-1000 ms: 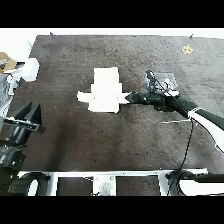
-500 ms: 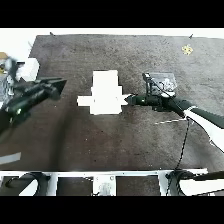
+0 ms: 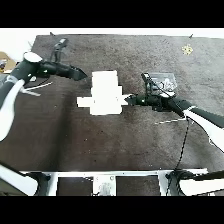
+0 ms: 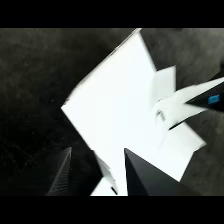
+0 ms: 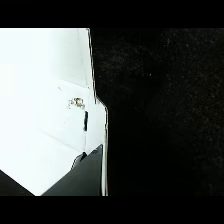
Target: Fold the box and place the chain.
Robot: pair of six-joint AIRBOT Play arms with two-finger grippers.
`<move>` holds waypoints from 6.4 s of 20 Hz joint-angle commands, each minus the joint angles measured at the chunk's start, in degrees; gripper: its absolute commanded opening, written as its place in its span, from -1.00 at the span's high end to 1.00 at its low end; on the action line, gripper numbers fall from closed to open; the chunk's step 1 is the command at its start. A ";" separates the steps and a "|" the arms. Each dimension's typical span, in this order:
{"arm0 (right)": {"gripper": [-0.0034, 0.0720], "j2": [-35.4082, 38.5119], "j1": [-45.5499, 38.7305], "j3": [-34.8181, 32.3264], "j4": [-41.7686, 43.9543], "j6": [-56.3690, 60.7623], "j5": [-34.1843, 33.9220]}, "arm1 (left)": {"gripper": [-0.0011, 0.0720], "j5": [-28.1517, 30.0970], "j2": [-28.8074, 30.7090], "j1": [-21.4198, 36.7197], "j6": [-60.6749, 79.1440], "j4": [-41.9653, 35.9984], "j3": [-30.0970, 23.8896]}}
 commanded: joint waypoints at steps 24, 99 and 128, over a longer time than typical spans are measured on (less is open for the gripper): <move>0.91 -0.02 0.00 0.07 -1.49 -0.33 -0.98 | 0.67 -26.01 -27.52 -2.45 -3.04 -9.94 23.15; -0.89 -9.92 2.78 22.84 -19.08 -35.58 7.54 | 0.95 -11.56 -24.35 -2.45 49.53 -4.26 16.65; -0.80 -36.48 0.00 51.43 -16.41 -32.50 33.92 | 0.95 -11.56 -24.35 -2.45 49.53 -4.28 16.65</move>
